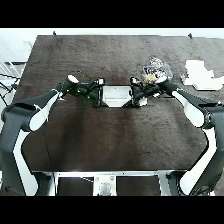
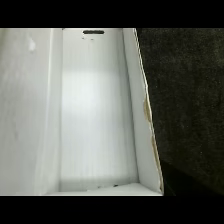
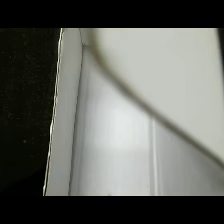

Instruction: Fold the box and place the chain.

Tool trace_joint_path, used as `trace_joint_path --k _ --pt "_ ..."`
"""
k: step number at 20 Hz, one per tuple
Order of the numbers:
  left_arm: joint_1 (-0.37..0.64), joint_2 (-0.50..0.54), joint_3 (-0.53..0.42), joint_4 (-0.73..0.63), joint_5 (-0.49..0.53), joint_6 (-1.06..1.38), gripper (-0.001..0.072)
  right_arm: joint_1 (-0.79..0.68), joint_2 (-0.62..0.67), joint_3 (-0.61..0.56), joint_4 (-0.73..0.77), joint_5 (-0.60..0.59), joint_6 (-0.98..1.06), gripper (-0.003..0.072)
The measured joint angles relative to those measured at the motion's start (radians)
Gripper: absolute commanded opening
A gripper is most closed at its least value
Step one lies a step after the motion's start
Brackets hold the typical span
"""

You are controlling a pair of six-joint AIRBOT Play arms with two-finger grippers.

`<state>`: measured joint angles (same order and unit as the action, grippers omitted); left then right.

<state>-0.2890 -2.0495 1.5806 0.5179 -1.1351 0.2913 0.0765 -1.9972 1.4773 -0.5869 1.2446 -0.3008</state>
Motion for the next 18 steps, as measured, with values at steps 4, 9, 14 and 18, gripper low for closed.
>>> trace_joint_path --k 4,9,14,18 --pt "0.000 0.000 0.000 0.000 -0.012 0.003 0.0643 0.000 0.000 0.000 -0.002 -0.006 -0.002 0.0580" --pt "0.007 0.000 -0.001 -0.024 -0.020 0.001 0.0643 -0.002 0.000 0.000 0.001 -0.008 -0.002 0.0580" --pt "0.013 -0.001 -0.001 -0.031 -0.021 -0.007 0.0643 -0.001 0.000 0.000 0.003 -0.006 0.000 0.0580" --pt "0.013 -0.003 -0.001 -0.037 -0.009 -0.017 0.0643 -0.001 0.000 0.000 0.001 -0.006 0.001 0.0580"
